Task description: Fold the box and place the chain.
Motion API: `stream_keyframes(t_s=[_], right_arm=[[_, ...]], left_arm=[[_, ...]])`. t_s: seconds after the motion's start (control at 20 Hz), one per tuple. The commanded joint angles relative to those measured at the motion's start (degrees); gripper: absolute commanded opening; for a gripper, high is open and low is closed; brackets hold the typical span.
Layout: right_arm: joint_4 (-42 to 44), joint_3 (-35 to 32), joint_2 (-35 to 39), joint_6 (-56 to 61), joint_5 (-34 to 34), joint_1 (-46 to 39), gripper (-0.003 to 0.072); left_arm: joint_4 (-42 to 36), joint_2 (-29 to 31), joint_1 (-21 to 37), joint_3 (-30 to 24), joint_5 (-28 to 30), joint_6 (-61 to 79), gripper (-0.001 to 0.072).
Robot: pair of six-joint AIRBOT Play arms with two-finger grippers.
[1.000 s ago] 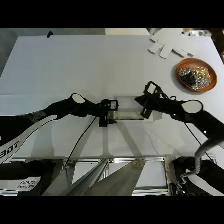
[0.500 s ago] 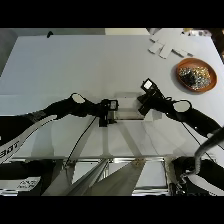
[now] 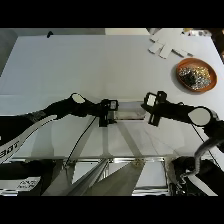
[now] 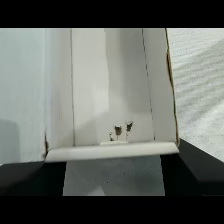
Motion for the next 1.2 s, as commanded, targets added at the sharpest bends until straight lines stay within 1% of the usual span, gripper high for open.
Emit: stream_keyframes(t_s=[0.0,0.05,0.1,0.15,0.2,0.25,0.3,0.4,0.5,0.6,0.65,0.7,0.85,1.05,1.15], right_arm=[[-7.87,-0.5,1.99,0.22,7.23,-3.82,0.0014],[-7.89,-0.83,1.64,-1.79,5.14,-5.27,0.0014],[-7.87,-0.94,0.98,-5.42,4.5,-6.51,0.0023],[-7.43,-1.05,-0.26,-7.91,4.31,-7.23,0.0177],[-6.1,-1.25,-1.99,-9.05,4.33,-7.17,0.038],[-4.83,-1.27,-3.85,-10.6,4.22,-6.73,0.0453],[-3.96,-1.27,-5.6,-13.25,3.93,-6.16,0.0452],[-3.8,-1.27,-8.41,-20.59,3.93,-5.62,0.0403],[-3.1,-1.27,-10.58,-24.0,3.93,-5.75,0.0265],[-0.7,-1.27,-13.22,-26.67,4.0,-5.73,0.0254],[0.33,-1.27,-14.14,-27.02,3.72,-5.73,0.0235],[0.7,-1.27,-14.84,-26.99,3.17,-5.73,0.0182],[1.11,-1.27,-15.56,-26.97,1.31,-5.9,0.0173],[1.2,-1.27,-15.78,-26.08,1.07,-9.18,0.0174],[3.26,-1.27,-15.8,-27.02,0.7,-9.42,0.0175]], left_arm=[[0.0,0.02,0.0,0.04,0.02,0.0,0.0274],[0.0,0.02,0.0,0.04,0.0,0.0,0.0274],[0.0,0.02,0.0,0.04,0.0,0.02,0.0274],[0.0,0.02,0.0,0.04,0.02,0.0,0.0274],[0.0,0.02,0.0,0.04,0.0,0.0,0.0274],[0.0,0.02,0.0,0.04,0.0,0.0,0.0274],[0.0,0.02,0.0,0.04,0.02,0.0,0.0274],[0.0,0.02,0.0,0.04,0.0,0.02,0.0274],[0.0,0.02,0.0,0.04,0.02,0.0,0.0274],[0.0,0.02,0.0,0.04,0.0,0.0,0.0274],[0.0,0.02,0.0,0.04,0.02,0.02,0.0274],[0.0,0.02,0.0,0.04,0.0,0.0,0.0274],[0.0,0.02,0.0,0.04,0.0,0.0,0.0274],[0.0,0.02,0.0,0.04,0.02,0.0,0.0274],[0.0,0.02,0.0,0.04,0.0,0.0,0.0274]])
